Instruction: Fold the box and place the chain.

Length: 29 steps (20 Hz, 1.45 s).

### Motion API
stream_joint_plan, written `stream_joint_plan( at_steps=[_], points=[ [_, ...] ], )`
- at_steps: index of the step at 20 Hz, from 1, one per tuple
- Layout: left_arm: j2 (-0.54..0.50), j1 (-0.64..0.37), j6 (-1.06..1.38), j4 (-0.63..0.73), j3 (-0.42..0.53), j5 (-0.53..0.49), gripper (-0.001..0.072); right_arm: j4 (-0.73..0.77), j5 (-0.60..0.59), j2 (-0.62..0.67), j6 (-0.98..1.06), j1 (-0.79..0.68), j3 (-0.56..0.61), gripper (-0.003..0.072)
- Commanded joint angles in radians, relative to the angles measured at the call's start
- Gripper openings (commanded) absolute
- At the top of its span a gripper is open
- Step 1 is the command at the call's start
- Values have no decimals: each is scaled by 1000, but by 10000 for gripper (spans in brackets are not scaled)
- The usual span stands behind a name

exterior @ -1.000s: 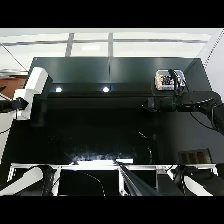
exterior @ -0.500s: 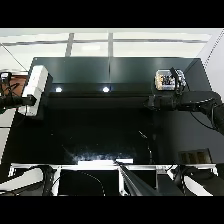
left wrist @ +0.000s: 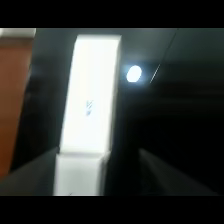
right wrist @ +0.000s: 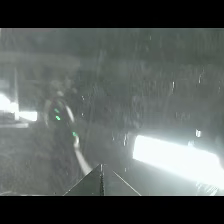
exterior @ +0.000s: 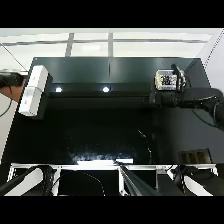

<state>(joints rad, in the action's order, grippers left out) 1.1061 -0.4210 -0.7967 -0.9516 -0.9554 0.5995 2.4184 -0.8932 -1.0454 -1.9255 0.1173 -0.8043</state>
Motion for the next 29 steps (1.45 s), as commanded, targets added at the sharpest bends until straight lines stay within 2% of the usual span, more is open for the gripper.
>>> stream_joint_plan(
  at_steps=[1, 3, 5, 7, 10, 12, 14, 29],
  points=[
    [-103, 103, 6, 149, -57, 114, 24, -184, -109, 1, 80, -5, -175, 20],
    [-145, 198, 7, 145, -71, 230, 30, -435, -224, 12, 227, -2, -311, 20],
    [-186, 299, -67, 77, -54, 293, 28, -717, -213, 93, 397, 26, -334, 20],
    [-235, 386, -208, -25, 12, 279, 28, -953, -118, 226, 589, 92, -232, 20],
    [-305, 467, -262, -42, 221, 171, 28, -1110, 24, 354, 818, 173, 39, 21],
    [-319, 465, -275, -39, 323, 118, 30, -1128, 48, 361, 869, 183, 167, 20],
    [-321, 438, -275, -38, 336, 150, 31, -1109, 29, 361, 874, 183, 208, 20],
    [-327, 414, -274, -35, 336, 142, 32, -1110, 15, 361, 874, 183, 208, 20]
  ],
)
